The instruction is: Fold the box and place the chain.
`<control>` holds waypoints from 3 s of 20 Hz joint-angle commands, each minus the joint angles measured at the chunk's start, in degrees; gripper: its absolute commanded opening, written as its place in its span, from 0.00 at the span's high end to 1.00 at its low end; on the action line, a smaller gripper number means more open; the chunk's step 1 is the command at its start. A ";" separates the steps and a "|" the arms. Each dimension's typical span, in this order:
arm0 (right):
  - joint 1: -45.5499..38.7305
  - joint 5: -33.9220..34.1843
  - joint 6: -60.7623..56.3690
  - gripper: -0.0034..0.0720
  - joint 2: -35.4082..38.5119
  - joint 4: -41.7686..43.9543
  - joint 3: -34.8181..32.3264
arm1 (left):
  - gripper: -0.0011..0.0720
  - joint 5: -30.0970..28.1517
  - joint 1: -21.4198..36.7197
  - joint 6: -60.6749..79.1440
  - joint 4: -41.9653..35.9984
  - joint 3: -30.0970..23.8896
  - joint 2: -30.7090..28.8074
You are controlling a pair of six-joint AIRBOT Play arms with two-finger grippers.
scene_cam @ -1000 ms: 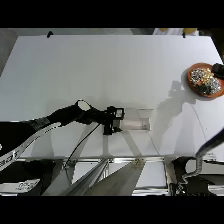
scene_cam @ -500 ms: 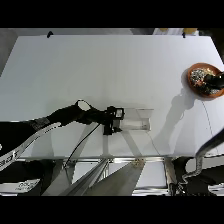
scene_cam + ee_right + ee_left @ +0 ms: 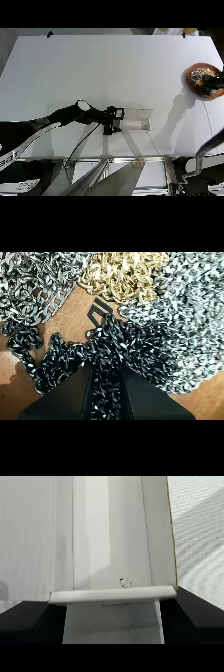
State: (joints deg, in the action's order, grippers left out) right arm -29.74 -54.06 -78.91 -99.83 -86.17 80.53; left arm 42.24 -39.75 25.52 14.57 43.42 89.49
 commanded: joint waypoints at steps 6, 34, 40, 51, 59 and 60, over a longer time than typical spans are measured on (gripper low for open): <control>-0.02 -2.16 0.13 0.93 0.74 0.50 0.04 | 0.56 0.00 0.02 0.00 0.02 0.04 -0.04; 22.75 -34.38 3.15 0.93 56.76 18.53 -1.14 | 0.56 -0.02 0.02 0.00 0.02 0.02 -0.04; 35.30 -35.30 0.59 0.93 63.12 20.31 -6.14 | 0.56 0.00 0.02 0.00 0.02 0.04 -0.04; 56.00 -15.47 -0.11 0.93 65.09 23.04 -30.58 | 0.56 0.00 0.02 0.00 0.02 0.04 -0.04; 65.59 -6.03 -0.13 0.93 58.23 22.43 -37.51 | 0.56 -0.02 0.02 0.00 0.02 0.04 -0.04; 66.36 -4.76 -0.15 0.93 57.40 21.33 -37.64 | 0.56 -0.02 0.02 0.00 0.02 0.02 -0.04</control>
State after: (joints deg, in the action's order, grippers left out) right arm 33.74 -63.11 -79.05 -40.21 -63.51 44.34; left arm 42.24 -39.75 25.52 14.57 43.42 89.49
